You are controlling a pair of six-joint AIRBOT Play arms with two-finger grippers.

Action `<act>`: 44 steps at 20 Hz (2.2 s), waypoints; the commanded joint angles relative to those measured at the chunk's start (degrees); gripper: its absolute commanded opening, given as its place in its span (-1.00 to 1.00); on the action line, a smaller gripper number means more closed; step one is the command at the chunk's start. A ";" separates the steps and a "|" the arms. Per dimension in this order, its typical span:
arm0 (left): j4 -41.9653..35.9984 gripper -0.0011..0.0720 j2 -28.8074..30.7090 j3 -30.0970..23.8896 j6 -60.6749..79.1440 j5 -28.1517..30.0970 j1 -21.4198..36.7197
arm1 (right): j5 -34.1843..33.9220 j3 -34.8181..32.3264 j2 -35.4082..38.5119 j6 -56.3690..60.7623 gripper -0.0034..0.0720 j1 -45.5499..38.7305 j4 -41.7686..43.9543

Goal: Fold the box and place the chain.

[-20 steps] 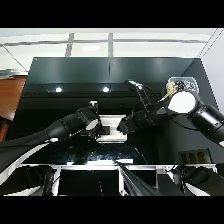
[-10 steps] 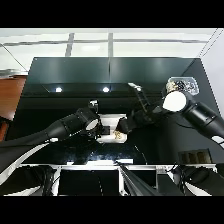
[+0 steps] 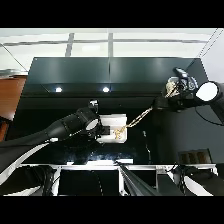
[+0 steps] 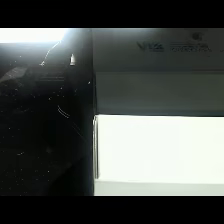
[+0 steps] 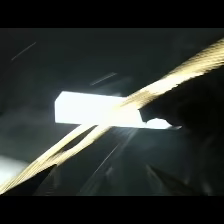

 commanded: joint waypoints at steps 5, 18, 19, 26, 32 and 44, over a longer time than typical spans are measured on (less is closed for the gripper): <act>-0.02 -0.89 -0.02 -0.04 0.02 -1.03 -0.02 | -26.58 -1.79 -12.61 20.41 0.96 -4.98 -3.91; 0.00 -0.89 -0.02 -0.04 0.00 -1.97 0.02 | -35.45 -1.79 -18.51 32.46 0.18 -5.16 -11.23; 0.00 -0.89 -0.02 -0.04 0.00 -1.99 0.02 | -35.28 -1.79 -18.86 32.46 0.18 -5.16 -11.23; 0.00 -0.89 -0.02 -0.04 0.00 -1.99 0.00 | -32.63 -1.77 -19.12 32.41 -0.85 -5.14 -11.19; 0.20 -0.89 -0.02 -0.04 0.04 -1.97 0.00 | -23.76 -1.77 -7.15 16.31 -0.86 -5.16 -11.26; 0.46 -0.89 -0.02 -0.04 0.02 -1.95 0.00 | 5.25 11.91 25.66 -7.15 -0.86 -5.03 7.58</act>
